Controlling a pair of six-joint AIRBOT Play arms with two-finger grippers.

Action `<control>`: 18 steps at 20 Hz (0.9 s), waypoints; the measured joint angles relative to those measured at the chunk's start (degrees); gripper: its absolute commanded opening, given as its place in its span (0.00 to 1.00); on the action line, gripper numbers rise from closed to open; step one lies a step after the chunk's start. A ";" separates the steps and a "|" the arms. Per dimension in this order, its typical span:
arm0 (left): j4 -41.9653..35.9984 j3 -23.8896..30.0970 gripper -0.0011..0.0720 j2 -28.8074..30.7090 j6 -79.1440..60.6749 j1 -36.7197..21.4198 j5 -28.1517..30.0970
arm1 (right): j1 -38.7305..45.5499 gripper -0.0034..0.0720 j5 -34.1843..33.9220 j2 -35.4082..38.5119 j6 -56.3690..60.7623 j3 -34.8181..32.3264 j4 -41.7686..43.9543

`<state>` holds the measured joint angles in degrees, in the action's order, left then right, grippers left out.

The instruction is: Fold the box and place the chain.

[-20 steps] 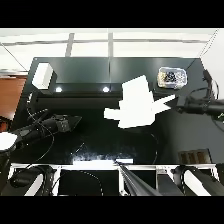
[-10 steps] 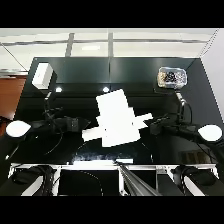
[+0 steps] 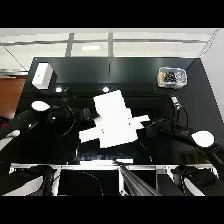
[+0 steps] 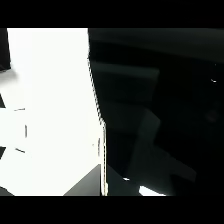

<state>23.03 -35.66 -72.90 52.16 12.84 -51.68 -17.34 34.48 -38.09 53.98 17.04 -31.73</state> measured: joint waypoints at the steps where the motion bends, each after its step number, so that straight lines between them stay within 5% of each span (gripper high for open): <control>1: -0.37 -1.88 0.99 -2.62 -1.73 0.00 -2.14 | -0.07 0.06 -0.13 0.02 0.04 0.00 0.02; 8: -1.27 -12.24 0.92 -17.77 -14.71 -0.04 -20.50 | -0.22 0.06 0.00 0.02 0.31 -0.04 -0.02; 10: -1.25 -13.55 0.51 -20.22 -16.39 -0.11 -23.04 | -0.22 0.06 0.24 0.02 0.46 -0.04 -0.04; 12: -1.44 -14.58 0.40 -21.64 -17.57 -0.31 -24.55 | -0.22 0.07 0.42 0.00 0.46 -0.04 -0.04; 14: -1.46 -15.23 0.05 -22.40 -18.43 -0.48 -25.66 | -0.22 0.07 0.76 0.02 0.46 -0.04 -0.07; 15: -1.55 -15.45 0.05 -22.67 -19.15 -0.55 -26.21 | -0.22 0.41 1.03 0.00 0.57 -0.07 -0.07; 16: -1.31 -15.58 0.05 -22.77 -19.56 -0.55 -26.45 | -0.22 0.98 1.27 0.02 1.16 -0.04 -0.04; 18: -1.27 -15.93 0.05 -23.04 -20.68 -0.66 -27.04 | 0.00 1.00 2.08 0.02 2.58 0.04 -0.37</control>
<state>21.76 -51.59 -95.94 31.48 12.19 -78.72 -17.34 36.56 -38.06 56.55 17.08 -32.10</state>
